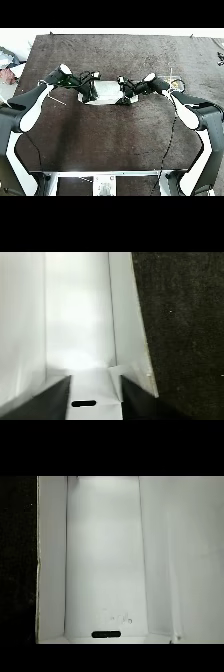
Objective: Fold the box and place the chain.
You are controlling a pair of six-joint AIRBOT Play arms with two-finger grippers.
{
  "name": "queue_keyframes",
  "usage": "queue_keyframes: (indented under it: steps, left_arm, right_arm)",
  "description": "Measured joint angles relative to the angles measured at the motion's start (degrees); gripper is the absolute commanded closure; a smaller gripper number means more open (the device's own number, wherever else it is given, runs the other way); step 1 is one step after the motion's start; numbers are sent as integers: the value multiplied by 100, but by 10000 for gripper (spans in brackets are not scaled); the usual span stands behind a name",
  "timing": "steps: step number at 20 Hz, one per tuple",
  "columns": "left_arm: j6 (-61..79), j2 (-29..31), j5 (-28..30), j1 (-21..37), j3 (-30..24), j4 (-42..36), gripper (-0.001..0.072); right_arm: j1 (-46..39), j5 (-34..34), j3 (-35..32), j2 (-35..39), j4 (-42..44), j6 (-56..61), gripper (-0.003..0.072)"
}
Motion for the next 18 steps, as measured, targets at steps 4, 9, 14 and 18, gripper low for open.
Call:
queue_keyframes:
  steps: [4,9,14,18]
  left_arm:
    - [0,0,20,2,2,-4,216]
    - [46,-52,-7,4,2,-72,-6]
    - [13,-101,-68,7,4,-153,310]
    - [2,-116,-168,7,0,-186,665]
  right_arm:
    - [0,0,0,0,-2,0,301]
    - [0,15,0,0,-4,-4,301]
    - [0,22,0,0,-4,-2,301]
    - [0,7,0,0,9,17,301]
